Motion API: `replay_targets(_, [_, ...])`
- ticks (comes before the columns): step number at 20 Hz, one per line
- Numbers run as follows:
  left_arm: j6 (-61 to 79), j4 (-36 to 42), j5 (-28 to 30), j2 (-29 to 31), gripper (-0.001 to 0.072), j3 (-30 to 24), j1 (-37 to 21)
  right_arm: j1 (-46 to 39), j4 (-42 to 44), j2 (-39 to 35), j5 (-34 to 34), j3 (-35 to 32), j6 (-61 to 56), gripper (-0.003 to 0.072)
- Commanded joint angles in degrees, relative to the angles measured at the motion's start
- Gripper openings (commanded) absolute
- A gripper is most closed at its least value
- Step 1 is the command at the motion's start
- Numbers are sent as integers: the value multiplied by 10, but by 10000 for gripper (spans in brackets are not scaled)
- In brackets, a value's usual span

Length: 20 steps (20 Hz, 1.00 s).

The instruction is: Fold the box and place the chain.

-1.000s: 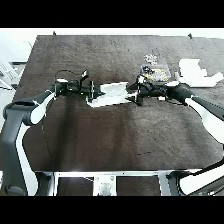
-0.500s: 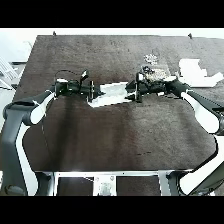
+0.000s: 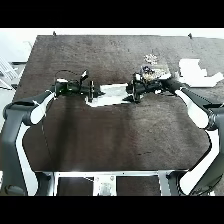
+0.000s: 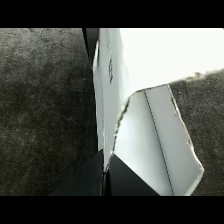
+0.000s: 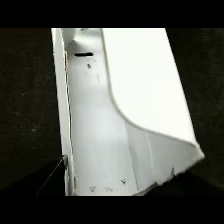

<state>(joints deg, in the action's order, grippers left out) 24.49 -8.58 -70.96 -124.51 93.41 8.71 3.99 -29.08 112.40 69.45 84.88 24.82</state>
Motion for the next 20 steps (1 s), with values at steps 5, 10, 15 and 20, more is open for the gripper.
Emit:
replay_targets(5, [0, 1, 62, 1, 21, 1, 0, 6, -11, 20, 15, 4, -8, 641])
replay_targets(10, [0, 4, 65, 1, 21, 1, 0, 6, -1, 21, 8, 5, -8, 641])
replay_targets(15, [0, 12, 47, 1, 21, 1, 0, 6, 1, 28, 0, 17, -6, 641])
replay_targets(20, [0, 17, 41, 0, 21, 1, 0, 13, -4, 36, 2, 25, 1, 641])
